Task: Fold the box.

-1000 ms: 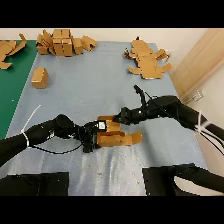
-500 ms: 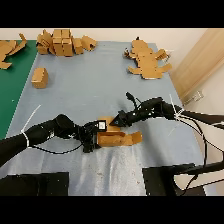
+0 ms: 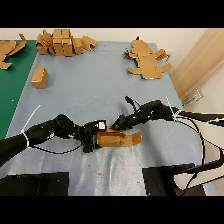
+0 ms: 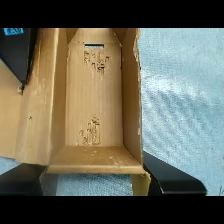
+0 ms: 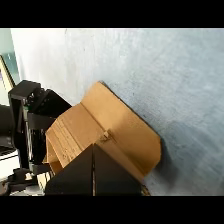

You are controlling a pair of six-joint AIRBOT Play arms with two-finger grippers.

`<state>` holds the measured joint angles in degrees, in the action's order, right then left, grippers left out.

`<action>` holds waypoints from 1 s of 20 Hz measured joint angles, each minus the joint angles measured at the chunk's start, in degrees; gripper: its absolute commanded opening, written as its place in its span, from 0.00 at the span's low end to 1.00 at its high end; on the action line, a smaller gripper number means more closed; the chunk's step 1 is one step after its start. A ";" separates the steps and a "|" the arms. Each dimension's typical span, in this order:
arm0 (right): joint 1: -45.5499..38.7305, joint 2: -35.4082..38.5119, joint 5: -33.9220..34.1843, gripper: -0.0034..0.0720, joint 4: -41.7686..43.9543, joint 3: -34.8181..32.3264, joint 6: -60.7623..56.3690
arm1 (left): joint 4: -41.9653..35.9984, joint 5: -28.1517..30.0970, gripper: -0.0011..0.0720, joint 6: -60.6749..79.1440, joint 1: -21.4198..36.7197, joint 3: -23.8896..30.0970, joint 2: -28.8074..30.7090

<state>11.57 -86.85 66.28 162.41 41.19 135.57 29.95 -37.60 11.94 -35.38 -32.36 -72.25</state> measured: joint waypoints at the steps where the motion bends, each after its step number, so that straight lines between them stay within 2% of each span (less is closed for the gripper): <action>1: -0.37 0.79 -0.02 0.05 0.07 -0.04 1.09 | 0.00 0.00 0.85 0.00 0.00 0.00 0.02; 4: -2.12 6.36 -0.15 0.05 0.00 -0.11 4.00 | -0.02 0.00 0.85 0.00 0.00 0.02 0.02; 7: -3.87 16.85 -0.57 0.05 -2.73 -2.71 4.52 | -0.02 0.00 0.85 0.00 0.00 0.00 0.00; 9: -4.44 25.38 -1.44 0.06 -6.05 -7.13 3.63 | -0.02 0.00 0.85 0.02 0.00 0.00 0.00; 10: -4.50 29.81 -1.73 0.16 -8.26 -9.90 3.10 | 0.00 0.00 0.85 0.00 0.00 0.00 0.02; 11: -4.31 33.70 -1.68 0.50 -10.03 -12.39 2.71 | 0.00 0.00 0.85 0.00 0.00 0.00 0.00; 12: -3.58 37.59 -1.40 0.64 -12.09 -14.75 2.56 | -0.02 0.00 0.85 0.00 0.00 0.00 0.00; 13: -2.58 40.72 -1.27 0.72 -14.03 -16.39 2.49 | 0.00 0.00 0.85 0.00 0.00 0.00 0.02; 16: 1.09 47.21 -2.21 0.72 -22.86 -18.75 2.99 | 0.00 0.00 0.85 0.00 0.00 0.00 0.00; 20: 6.51 49.59 -6.60 0.72 -33.90 -19.47 9.66 | 0.00 0.02 0.85 0.00 0.00 0.00 0.02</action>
